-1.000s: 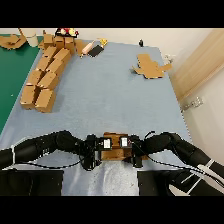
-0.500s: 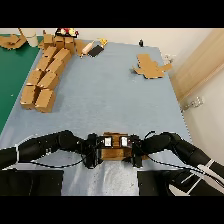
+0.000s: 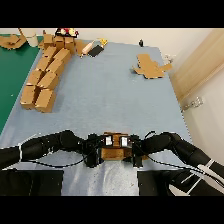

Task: Fold the box.

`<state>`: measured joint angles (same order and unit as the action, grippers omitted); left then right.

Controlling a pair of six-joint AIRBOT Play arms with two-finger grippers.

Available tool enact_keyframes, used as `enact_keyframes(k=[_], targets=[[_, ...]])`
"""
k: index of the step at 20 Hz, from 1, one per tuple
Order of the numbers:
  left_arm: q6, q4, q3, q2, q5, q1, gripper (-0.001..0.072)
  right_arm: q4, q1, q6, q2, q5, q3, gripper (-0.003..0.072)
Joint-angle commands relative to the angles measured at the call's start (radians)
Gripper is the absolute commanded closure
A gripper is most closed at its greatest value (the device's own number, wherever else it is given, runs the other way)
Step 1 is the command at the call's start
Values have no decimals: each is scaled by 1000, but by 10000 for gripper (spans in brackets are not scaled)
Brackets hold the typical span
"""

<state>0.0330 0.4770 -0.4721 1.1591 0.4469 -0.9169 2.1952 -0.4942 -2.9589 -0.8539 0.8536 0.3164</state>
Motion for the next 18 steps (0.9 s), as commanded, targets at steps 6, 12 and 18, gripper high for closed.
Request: enact_keyframes(k=[6,12,18], targets=[[-19,-6,0,5,6,0,327,0,0,0,0,0,0,189],[-18,-6,0,5,6,0,328,0,0,0,-1,1,0,190],[-18,-6,0,5,6,0,328,0,0,0,0,1,0,190]])
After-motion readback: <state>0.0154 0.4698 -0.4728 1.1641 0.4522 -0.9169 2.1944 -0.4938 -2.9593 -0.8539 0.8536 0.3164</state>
